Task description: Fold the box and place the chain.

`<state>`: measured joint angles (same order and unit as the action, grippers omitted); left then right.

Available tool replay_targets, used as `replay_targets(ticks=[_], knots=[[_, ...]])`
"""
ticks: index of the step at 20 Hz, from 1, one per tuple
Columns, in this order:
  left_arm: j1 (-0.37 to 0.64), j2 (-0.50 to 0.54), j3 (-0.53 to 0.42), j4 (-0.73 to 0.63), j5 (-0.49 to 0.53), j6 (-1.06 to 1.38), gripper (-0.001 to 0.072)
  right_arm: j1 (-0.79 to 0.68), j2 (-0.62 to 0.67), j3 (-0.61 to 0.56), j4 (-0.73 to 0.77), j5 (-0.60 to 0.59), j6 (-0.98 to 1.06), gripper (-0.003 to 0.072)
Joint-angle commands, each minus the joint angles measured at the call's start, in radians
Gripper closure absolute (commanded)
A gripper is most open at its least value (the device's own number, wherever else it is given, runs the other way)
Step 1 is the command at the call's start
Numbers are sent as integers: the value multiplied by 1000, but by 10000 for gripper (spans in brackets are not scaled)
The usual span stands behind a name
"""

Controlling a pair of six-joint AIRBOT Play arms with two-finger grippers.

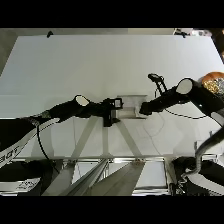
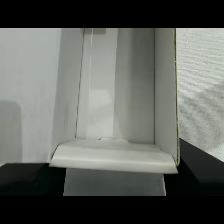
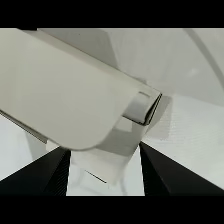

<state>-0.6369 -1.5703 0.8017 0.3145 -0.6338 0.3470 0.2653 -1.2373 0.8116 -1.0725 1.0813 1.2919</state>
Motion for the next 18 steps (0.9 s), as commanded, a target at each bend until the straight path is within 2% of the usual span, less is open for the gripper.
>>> replay_targets(ticks=[1,9,12,17,18], knots=[[-1,1,0,0,0,0,212,65,0,7,-37,-33,103,255],[-1,1,0,0,0,0,212,165,-3,7,-167,-105,320,291],[-1,1,0,0,0,0,212,195,-10,7,-213,-106,403,333],[-1,1,0,0,0,0,212,234,-10,7,-245,-126,545,352],[-1,1,0,0,0,0,212,234,-10,7,-241,-125,567,378]])
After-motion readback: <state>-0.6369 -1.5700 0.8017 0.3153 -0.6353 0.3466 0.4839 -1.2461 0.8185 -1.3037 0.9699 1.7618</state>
